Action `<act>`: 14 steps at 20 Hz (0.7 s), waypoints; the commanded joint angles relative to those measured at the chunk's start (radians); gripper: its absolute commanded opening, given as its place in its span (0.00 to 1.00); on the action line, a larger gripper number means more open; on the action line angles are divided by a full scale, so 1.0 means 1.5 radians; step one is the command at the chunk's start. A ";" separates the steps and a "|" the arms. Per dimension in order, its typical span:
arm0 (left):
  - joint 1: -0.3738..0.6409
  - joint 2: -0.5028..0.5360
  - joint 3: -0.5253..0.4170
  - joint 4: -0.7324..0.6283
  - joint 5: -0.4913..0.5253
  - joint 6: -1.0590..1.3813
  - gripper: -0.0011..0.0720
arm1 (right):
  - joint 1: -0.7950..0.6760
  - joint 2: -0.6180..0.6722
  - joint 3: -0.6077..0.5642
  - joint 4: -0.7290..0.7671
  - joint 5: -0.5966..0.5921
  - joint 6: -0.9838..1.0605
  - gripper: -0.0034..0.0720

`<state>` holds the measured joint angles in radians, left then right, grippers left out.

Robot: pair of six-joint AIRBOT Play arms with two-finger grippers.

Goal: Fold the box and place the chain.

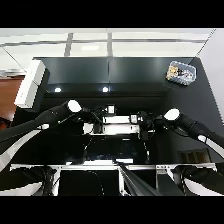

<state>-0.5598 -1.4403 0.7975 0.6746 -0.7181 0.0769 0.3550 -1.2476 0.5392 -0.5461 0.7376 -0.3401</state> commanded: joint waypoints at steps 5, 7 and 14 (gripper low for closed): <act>-0.001 0.000 0.000 0.001 -0.001 0.001 0.05 | 0.001 -0.007 0.001 0.002 -0.003 0.002 0.94; -0.001 0.000 0.000 0.001 -0.001 0.001 0.05 | 0.001 -0.007 0.001 0.002 -0.003 0.002 0.94; -0.001 0.000 0.000 0.000 0.000 0.001 0.05 | 0.001 -0.007 0.001 0.002 -0.008 0.006 0.94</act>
